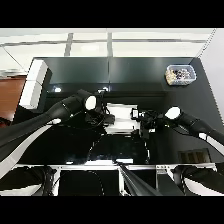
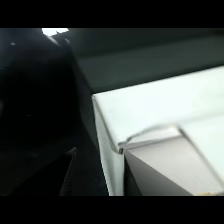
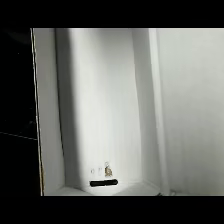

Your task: Fold the box and place the chain.

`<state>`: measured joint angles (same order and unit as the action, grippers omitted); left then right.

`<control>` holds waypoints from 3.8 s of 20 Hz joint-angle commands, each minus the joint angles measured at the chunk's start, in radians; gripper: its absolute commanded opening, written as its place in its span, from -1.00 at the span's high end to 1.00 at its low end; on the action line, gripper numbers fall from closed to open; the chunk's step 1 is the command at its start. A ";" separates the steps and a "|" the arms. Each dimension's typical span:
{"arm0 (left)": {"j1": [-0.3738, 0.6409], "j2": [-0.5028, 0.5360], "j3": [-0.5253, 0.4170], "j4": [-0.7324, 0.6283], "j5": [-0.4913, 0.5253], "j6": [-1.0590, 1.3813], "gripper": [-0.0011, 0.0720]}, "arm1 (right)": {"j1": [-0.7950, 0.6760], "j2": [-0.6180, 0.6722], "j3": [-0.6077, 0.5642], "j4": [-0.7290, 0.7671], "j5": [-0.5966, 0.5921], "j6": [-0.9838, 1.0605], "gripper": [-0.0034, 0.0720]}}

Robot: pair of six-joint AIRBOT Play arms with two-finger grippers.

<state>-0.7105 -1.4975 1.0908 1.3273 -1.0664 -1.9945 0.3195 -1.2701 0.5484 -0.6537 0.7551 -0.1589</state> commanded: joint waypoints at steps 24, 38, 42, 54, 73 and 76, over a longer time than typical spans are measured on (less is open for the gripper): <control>-0.136 -0.113 0.129 0.156 -0.093 -0.254 0.90 | 0.000 0.000 0.000 -0.002 0.002 0.000 0.54; -0.130 -0.113 0.136 0.164 -0.067 -0.253 0.71 | 0.000 0.000 0.000 -0.001 0.002 0.000 0.54; -0.130 -0.113 0.136 0.164 -0.068 -0.245 0.90 | 0.000 0.000 0.000 -0.002 0.001 0.000 0.54; -0.130 -0.113 0.136 0.148 -0.072 -0.246 0.89 | 0.000 0.000 0.000 0.006 0.034 0.000 0.45; -0.132 -0.113 0.136 0.150 -0.071 -0.261 0.89 | -0.052 0.198 0.000 -0.056 0.100 0.050 0.29; -0.132 -0.113 0.136 0.149 -0.068 -0.261 0.90 | -0.013 0.187 0.000 -0.053 0.094 0.050 0.41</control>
<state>-0.8425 -1.6104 1.2266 1.4765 -1.1385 -2.2551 0.2806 -1.0756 0.5472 -0.7242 0.8543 -0.1020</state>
